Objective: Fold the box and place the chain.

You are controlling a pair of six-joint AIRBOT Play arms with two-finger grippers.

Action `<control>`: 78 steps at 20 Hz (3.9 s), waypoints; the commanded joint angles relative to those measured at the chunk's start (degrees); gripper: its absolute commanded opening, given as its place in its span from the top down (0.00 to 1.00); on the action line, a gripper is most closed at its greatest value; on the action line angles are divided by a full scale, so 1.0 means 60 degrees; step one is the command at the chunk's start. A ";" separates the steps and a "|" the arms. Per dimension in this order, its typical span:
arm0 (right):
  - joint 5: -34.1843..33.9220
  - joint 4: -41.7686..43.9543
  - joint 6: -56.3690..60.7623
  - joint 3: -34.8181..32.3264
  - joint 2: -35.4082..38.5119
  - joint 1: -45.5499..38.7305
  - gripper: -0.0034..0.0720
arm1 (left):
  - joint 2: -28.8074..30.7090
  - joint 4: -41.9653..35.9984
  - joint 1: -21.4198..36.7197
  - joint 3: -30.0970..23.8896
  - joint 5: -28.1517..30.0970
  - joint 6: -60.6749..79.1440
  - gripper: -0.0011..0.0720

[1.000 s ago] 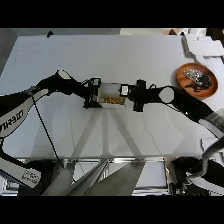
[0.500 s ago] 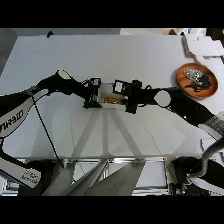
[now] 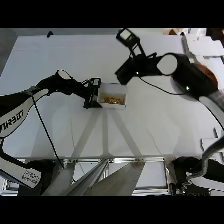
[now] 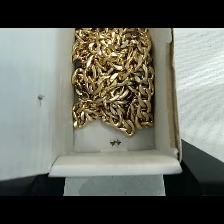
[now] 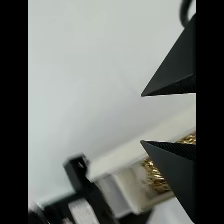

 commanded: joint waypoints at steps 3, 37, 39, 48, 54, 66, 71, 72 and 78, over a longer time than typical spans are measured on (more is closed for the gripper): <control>0.2918 0.0015 0.2575 0.2357 -0.2510 -0.0583 0.57 | 0.0000 0.0004 0.0000 0.0004 0.0004 -0.0004 0.61; -0.1191 -0.0477 -0.3993 -0.1432 -0.0805 0.1690 0.47 | 0.0000 0.0004 0.0000 0.0004 0.0004 0.0000 0.61; -0.1268 -0.0637 -0.3993 -0.1566 -0.0823 0.1690 0.47 | 0.0000 0.0004 0.0004 0.0004 0.0004 0.0000 0.61; -0.1953 -0.0368 -0.3060 -0.1916 -0.0361 0.1829 0.47 | 0.0000 0.0004 0.0000 0.0004 0.0004 0.0000 0.61; -0.1883 -0.0262 -0.3282 -0.2299 -0.0284 0.2138 0.41 | 0.0000 0.0004 0.0000 0.0004 0.0004 0.0000 0.61; -0.3490 -0.1770 -0.2991 -0.2885 -0.0284 0.2404 0.41 | 0.0000 0.0004 0.0000 0.0004 0.0004 0.0000 0.61; -0.3792 -0.2222 -0.2481 -0.2885 -0.0284 0.2404 0.42 | 0.0000 0.0004 0.0000 0.0004 0.0004 0.0000 0.61; -0.3785 -0.2266 -0.2481 -0.2885 -0.0288 0.2401 0.43 | 0.0000 0.0004 0.0000 0.0004 0.0004 0.0000 0.61; -0.3133 -0.2277 -0.2481 -0.2907 -0.0495 0.2404 0.54 | 0.0000 0.0004 0.0000 0.0004 0.0004 0.0000 0.61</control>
